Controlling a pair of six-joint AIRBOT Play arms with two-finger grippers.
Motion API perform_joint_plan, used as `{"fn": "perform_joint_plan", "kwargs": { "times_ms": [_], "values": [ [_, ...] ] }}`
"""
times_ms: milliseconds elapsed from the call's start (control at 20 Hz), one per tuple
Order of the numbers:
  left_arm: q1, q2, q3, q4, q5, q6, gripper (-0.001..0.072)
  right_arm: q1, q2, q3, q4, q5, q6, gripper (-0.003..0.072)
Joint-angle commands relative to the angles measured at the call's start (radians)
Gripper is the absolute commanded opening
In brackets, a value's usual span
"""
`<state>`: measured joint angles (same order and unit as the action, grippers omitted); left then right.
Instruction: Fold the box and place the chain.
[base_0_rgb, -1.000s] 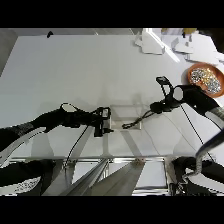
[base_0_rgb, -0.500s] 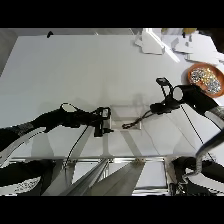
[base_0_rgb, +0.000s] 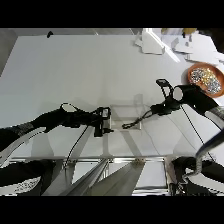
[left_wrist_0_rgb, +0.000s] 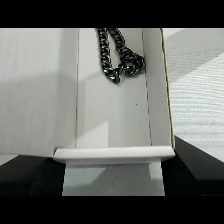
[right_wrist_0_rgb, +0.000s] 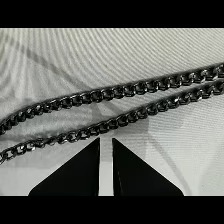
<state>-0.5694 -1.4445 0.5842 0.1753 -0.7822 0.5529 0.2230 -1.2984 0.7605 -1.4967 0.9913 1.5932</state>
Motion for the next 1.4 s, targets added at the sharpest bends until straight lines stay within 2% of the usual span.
{"fn": "perform_joint_plan", "kwargs": {
  "times_ms": [0, 50, 100, 650, 750, 850, 950, 1100, 1350],
  "values": [
    [0.0, 0.001, 0.0, 0.0, 0.0, 0.0, 0.0209, 0.0, 0.001, 0.0, 0.001, -0.011, -0.004, 0.0136],
    [0.0, 0.001, 0.0, 0.0, 0.0, 0.0, 0.0209, 0.0, 0.003, 0.0, 0.001, -0.011, -0.004, 0.0227],
    [0.0, 0.001, 0.0, 0.0, 0.0, 0.0, 0.0209, 0.0, 0.01, 0.0, 0.001, -0.011, -0.004, 0.0242],
    [0.0, 0.001, 0.0, 0.0, 0.0, 0.0, 0.0209, 0.0, -0.001, -0.001, 0.001, -0.042, 0.03, 0.0236],
    [0.0, 0.001, 0.0, 0.0, 0.0, 0.0, 0.0209, 0.0, -0.002, -0.007, 0.0, -0.041, 0.033, 0.0149],
    [0.0, 0.001, 0.0, 0.0, 0.0, 0.0, 0.0209, 0.0, -0.015, -0.019, -0.002, -0.042, 0.052, 0.0119],
    [0.0, 0.001, 0.0, 0.0, 0.0, 0.0, 0.0209, 0.011, -0.009, -0.021, -0.002, -0.041, 0.015, 0.0018],
    [0.0, 0.001, 0.0, 0.0, 0.0, 0.0, 0.0209, 0.043, 0.087, -0.021, -0.027, -0.048, -0.006, 0.0017],
    [0.0, 0.001, 0.0, 0.0, 0.0, 0.0, 0.0209, 0.146, 0.393, -0.021, -0.021, 0.013, -0.032, 0.0017]
  ]
}}
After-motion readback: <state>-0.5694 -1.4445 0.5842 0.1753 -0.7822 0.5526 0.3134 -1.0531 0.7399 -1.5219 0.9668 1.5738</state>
